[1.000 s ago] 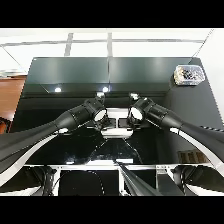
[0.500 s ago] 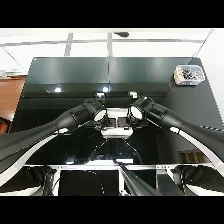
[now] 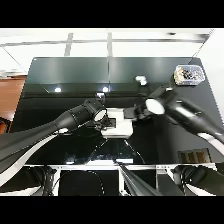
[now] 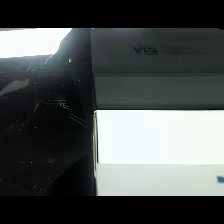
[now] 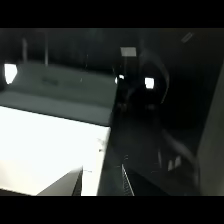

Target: Fold the box and place the chain.

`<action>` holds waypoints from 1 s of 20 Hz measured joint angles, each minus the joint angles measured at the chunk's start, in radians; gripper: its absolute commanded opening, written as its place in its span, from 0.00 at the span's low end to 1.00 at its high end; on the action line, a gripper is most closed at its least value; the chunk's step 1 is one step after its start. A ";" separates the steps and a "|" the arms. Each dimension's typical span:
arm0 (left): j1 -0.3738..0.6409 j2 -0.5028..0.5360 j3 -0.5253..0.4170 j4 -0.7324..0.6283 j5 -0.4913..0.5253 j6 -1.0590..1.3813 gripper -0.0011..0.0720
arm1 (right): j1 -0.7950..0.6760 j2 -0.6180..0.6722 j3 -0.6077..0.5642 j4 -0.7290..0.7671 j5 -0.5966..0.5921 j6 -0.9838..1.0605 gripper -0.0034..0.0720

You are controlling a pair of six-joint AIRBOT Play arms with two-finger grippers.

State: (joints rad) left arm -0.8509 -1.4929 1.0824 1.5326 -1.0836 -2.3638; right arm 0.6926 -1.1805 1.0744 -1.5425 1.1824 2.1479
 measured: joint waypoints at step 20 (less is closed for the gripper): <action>0.000 0.000 0.000 0.003 -0.001 0.000 0.05 | -0.867 -0.484 0.461 -0.024 -0.365 0.048 0.99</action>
State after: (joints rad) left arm -0.8509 -1.4929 1.0824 1.5360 -1.0847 -2.3642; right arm -0.1741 -1.6646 1.5352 -1.5661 0.8173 2.1960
